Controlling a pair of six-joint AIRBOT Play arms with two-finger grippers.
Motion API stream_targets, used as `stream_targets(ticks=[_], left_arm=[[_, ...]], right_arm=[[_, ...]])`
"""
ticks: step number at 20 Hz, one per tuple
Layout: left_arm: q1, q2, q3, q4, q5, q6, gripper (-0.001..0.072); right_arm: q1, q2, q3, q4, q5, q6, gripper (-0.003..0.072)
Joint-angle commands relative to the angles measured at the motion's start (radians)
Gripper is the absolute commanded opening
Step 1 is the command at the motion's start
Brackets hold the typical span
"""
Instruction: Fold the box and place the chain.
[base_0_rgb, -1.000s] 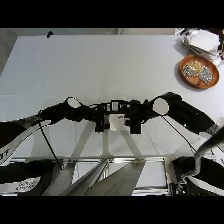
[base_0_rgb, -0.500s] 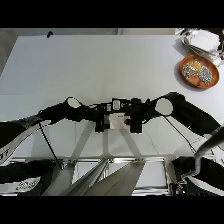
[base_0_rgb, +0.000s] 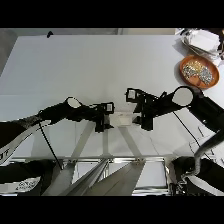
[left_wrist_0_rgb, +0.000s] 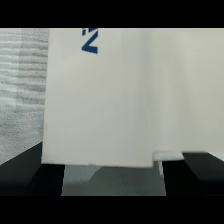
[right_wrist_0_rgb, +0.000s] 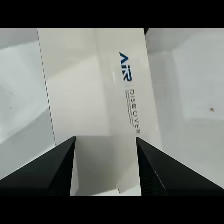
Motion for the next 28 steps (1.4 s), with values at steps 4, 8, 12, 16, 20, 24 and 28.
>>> stream_targets(ticks=[4,8,12,16,20,24,28], left_arm=[[0.001,0.001,0.0,0.0,0.0,0.0,0.021],[0.001,0.001,0.0,0.0,0.0,0.0,0.021],[0.001,0.001,0.0,0.0,0.0,0.0,0.021],[0.001,0.001,0.0,0.0,0.0,0.0,0.021],[0.001,0.001,0.0,0.0,0.0,0.0,0.021],[0.001,0.001,0.0,0.0,0.0,0.0,0.021],[0.001,0.001,0.0,0.0,0.0,0.0,0.021]], right_arm=[[-0.064,0.003,-0.082,0.063,0.016,-0.104,0.0397],[-0.064,0.004,-0.087,0.059,0.049,-0.103,0.0337],[-0.064,0.004,-0.087,0.003,0.043,-0.103,0.0338],[-0.064,0.004,-0.087,-0.01,0.01,-0.103,0.0338],[-0.064,0.004,-0.087,-0.013,-0.009,-0.103,0.0336],[-0.064,0.004,-0.087,-0.016,-0.024,-0.103,0.031],[-0.064,0.005,-0.087,-0.031,-0.034,-0.103,0.0301]])
